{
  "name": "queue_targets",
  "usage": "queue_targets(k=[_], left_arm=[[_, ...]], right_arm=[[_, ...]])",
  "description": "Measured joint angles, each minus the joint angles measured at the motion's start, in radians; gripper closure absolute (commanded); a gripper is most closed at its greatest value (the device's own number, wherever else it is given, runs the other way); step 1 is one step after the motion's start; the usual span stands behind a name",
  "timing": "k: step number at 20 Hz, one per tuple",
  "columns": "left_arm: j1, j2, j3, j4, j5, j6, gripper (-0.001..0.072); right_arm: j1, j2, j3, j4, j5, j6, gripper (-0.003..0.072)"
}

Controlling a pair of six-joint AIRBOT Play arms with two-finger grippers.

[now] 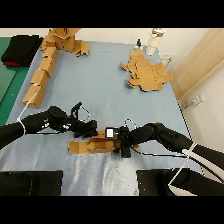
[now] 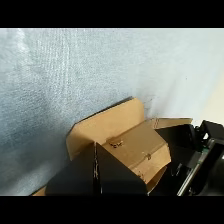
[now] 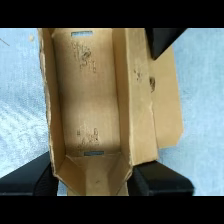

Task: Fold the box.

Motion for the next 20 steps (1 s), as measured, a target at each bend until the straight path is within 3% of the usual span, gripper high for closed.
queue_targets(k=[4, 8, 15, 16, 17, 18, 20], left_arm=[[0.015, 0.034, 0.012, -0.006, -0.004, 0.067, 0.0699], [0.08, 0.157, 0.027, 0.004, -0.056, 0.163, 0.0699], [0.211, 0.443, 0.033, 0.351, -0.236, 0.396, 0.0697], [0.213, 0.474, 0.032, 0.398, -0.266, 0.458, 0.0622], [0.213, 0.499, 0.029, 0.435, -0.297, 0.52, 0.0241], [0.209, 0.514, 0.023, 0.461, -0.317, 0.573, 0.0072], [0.187, 0.529, -0.003, 0.491, -0.322, 0.668, 0.0065]], right_arm=[[0.0, 0.0, 0.0, 0.0, 0.0, 0.0, 0.017], [0.0, 0.0, 0.0, 0.0, 0.0, 0.0, 0.0171], [0.0, 0.0, 0.0, 0.0, 0.0, 0.0, 0.017], [-0.001, 0.0, 0.0, 0.0, 0.0, 0.0, 0.017], [-0.002, 0.0, 0.0, 0.0, 0.0, 0.0, 0.017], [-0.002, 0.0, 0.0, 0.0, 0.0, 0.0, 0.0171], [-0.002, 0.0, 0.0, 0.0, 0.0, 0.0, 0.017]])
